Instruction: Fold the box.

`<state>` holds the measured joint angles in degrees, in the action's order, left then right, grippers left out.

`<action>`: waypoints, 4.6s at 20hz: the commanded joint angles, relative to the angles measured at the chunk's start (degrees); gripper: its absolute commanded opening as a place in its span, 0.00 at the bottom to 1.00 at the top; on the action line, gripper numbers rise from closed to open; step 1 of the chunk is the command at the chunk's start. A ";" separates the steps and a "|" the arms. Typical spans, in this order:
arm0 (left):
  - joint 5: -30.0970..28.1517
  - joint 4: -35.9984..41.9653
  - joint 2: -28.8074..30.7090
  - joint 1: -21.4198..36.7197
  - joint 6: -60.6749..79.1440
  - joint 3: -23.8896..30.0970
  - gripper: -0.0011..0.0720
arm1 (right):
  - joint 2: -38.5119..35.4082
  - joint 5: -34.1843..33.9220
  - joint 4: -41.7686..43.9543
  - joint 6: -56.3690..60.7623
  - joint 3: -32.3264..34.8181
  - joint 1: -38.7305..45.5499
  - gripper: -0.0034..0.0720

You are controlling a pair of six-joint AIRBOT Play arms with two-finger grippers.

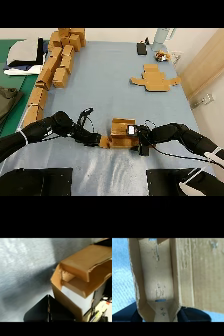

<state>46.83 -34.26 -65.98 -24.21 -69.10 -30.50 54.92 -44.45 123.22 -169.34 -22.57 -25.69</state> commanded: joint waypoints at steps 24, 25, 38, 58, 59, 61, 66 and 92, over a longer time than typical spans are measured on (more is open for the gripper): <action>-7.41 1.31 0.20 -9.40 -3.63 -6.58 0.71 | 0.00 0.00 0.02 0.00 0.02 -0.02 0.68; -8.61 1.33 0.20 -9.40 -3.63 -6.58 0.71 | 0.00 0.00 0.02 0.00 0.02 -0.02 0.68; -3.52 -33.66 -1.66 -17.92 -45.00 -16.76 0.71 | 0.00 0.02 0.00 0.00 0.02 -0.02 0.68; 7.93 -44.46 -15.04 -28.35 -65.94 -31.17 0.71 | 0.00 0.02 0.00 0.00 0.02 -0.02 0.68; 8.50 -44.65 -16.33 -28.41 -65.92 -32.37 0.71 | 0.00 0.02 0.02 0.00 0.02 -0.02 0.68; 11.67 -46.93 -18.78 -28.52 -65.92 -34.75 0.71 | 0.02 0.00 0.00 0.00 0.02 -0.02 0.68; 15.47 -48.48 -21.55 -28.26 -65.51 -36.33 0.71 | 0.00 0.02 0.02 0.00 0.02 -0.02 0.68; 15.12 -45.00 -23.91 -28.57 -66.64 -36.68 0.23 | 0.02 0.02 0.00 0.00 0.02 -0.02 0.68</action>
<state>60.29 -79.70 -90.00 -52.75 -137.29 -67.00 54.92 -44.45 123.22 -169.36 -22.57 -25.69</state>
